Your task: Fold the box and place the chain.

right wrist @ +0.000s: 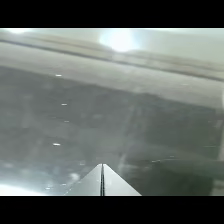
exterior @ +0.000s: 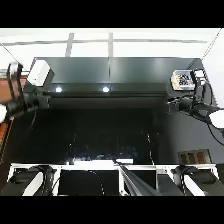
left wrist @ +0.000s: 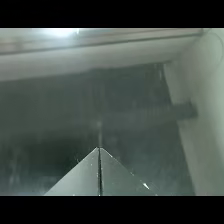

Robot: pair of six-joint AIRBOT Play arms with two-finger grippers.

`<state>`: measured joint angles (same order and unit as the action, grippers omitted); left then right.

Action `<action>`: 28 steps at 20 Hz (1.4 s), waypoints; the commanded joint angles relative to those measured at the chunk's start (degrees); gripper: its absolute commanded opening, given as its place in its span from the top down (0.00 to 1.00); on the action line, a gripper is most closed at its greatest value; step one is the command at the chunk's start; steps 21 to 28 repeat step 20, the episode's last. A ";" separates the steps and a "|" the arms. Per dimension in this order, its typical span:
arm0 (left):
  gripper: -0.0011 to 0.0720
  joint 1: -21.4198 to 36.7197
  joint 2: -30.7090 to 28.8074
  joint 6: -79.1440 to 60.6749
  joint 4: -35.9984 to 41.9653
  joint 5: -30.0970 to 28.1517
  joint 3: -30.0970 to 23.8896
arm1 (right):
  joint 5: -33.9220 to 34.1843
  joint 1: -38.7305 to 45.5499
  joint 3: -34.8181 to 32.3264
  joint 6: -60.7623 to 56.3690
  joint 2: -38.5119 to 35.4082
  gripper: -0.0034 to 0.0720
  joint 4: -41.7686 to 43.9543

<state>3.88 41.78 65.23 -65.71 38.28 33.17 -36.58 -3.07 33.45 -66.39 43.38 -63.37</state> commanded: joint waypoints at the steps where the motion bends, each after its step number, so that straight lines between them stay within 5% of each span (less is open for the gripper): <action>1: 0.94 -0.79 -13.92 -1.81 -0.24 -6.73 -13.70 | 4.46 -0.50 -2.10 1.14 0.00 0.94 -1.81; 5: 0.94 -0.79 -18.62 -1.79 0.26 -6.43 -13.79 | 4.48 -0.50 -2.10 1.11 0.00 0.94 -1.81; 28: 0.94 -0.79 -18.67 -1.79 0.26 -6.56 -13.79 | 4.48 -0.50 -2.10 1.11 0.00 0.94 -1.81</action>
